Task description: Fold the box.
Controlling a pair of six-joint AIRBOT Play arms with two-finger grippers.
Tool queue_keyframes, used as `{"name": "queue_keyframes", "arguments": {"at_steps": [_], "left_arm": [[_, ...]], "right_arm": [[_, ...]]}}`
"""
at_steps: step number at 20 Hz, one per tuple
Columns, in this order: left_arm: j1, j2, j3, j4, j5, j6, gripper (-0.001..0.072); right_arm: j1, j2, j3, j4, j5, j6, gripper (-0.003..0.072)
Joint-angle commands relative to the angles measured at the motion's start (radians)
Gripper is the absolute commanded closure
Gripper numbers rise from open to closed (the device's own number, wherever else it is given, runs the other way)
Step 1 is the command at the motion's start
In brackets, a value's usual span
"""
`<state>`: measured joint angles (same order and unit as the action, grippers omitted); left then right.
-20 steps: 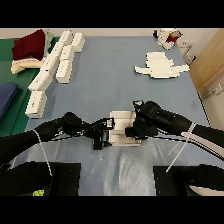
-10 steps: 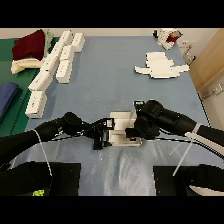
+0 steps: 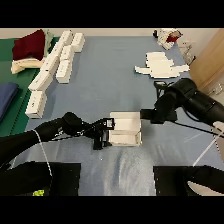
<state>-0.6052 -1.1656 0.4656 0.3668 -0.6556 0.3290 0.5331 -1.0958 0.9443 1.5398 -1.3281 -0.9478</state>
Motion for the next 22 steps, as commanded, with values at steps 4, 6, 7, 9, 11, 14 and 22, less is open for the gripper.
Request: {"name": "queue_keyframes", "arguments": {"at_steps": [4, 6, 7, 9, 11, 14, 22], "left_arm": [[0.000, 0.000, 0.000, 0.000, 0.000, 0.000, 0.0265], [0.000, 0.000, 0.000, 0.000, 0.000, 0.000, 0.0265], [0.000, 0.000, 0.000, 0.000, 0.000, 0.000, 0.0265], [0.000, 0.000, 0.000, 0.000, 0.000, 0.000, 0.0265], [0.000, 0.000, 0.000, 0.000, 0.000, 0.000, 0.0265], [0.000, 0.000, 0.000, 0.000, 0.000, 0.000, 0.0265], [0.000, 0.000, 0.000, 0.000, 0.000, 0.000, 0.0265]], "right_arm": [[-0.404, -0.179, 0.002, 0.480, 0.162, -0.519, 0.0684], [-0.480, -0.284, 0.003, 0.698, 0.137, -0.682, 0.0684], [-0.505, -0.343, 0.005, 0.792, 0.103, -0.761, 0.0684], [-0.521, -0.439, 0.006, 0.972, 0.017, -0.898, 0.0684], [-0.514, -0.507, 0.023, 1.112, -0.100, -1.039, 0.0684], [-0.480, -0.531, 0.046, 1.122, -0.246, -1.141, 0.0685], [-0.324, -0.387, 0.045, 0.910, -0.222, -1.252, 0.0684]]}}
